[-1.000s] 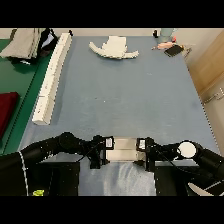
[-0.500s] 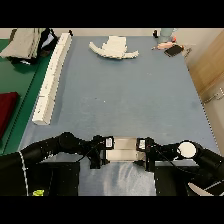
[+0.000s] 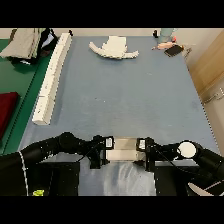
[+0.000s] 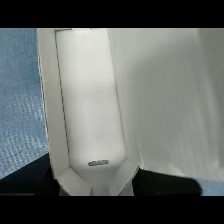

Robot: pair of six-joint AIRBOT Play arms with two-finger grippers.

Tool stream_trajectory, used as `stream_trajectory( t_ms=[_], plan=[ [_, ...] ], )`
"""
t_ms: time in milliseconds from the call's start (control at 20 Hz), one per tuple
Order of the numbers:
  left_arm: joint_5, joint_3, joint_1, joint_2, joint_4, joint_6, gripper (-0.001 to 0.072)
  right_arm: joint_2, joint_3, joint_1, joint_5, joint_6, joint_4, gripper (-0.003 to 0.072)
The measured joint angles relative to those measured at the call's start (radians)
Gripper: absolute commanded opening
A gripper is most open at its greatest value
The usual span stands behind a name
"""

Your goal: Fold the box.

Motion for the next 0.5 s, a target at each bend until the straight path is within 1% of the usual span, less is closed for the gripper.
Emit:
stream_trajectory(
  t_ms=[300, 500],
  plan=[
    [-0.002, 0.0, 0.0, 0.0, 0.0, -0.002, 0.0407, 0.0, 0.0, -0.001, 0.001, 0.008, 0.055, 0.072],
    [-0.003, 0.0, 0.0, 0.0, 0.0, 0.003, 0.0407, 0.014, 0.0, -0.003, 0.061, 0.074, 0.042, 0.072]
  ],
)
